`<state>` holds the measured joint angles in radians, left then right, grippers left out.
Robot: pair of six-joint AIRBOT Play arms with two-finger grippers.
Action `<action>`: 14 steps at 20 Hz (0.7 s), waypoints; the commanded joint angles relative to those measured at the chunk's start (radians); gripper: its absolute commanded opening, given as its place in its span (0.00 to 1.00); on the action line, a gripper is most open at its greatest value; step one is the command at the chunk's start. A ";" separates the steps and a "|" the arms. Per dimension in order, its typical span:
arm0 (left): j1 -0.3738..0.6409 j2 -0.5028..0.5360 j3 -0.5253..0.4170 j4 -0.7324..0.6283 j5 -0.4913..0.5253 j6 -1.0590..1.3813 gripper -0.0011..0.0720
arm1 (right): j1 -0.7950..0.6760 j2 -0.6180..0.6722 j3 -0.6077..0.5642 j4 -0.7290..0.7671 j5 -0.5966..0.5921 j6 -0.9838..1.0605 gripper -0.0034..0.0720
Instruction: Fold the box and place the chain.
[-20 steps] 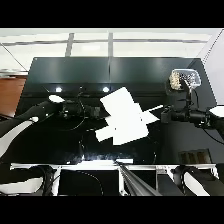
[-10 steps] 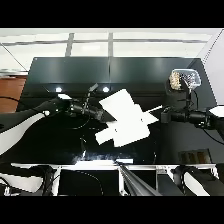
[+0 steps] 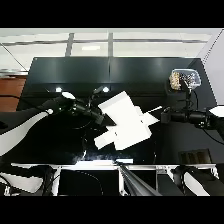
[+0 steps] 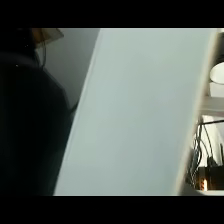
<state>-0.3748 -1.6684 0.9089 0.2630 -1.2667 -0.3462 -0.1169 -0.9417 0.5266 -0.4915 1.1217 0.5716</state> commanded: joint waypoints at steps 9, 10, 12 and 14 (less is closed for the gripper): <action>-0.023 0.073 0.153 0.405 -0.068 -0.002 0.04 | -0.038 0.000 0.235 -0.341 0.087 0.005 0.97; -0.044 0.107 0.169 0.515 -0.043 -0.019 0.04 | -0.018 0.000 0.265 -0.380 0.084 0.005 0.98; -0.084 0.187 0.159 0.589 0.066 -0.022 0.04 | 0.026 0.000 0.279 -0.384 0.047 -0.034 0.98; -0.120 0.243 0.103 0.593 0.228 0.047 0.04 | 0.082 -0.004 0.278 -0.381 0.025 -0.126 0.98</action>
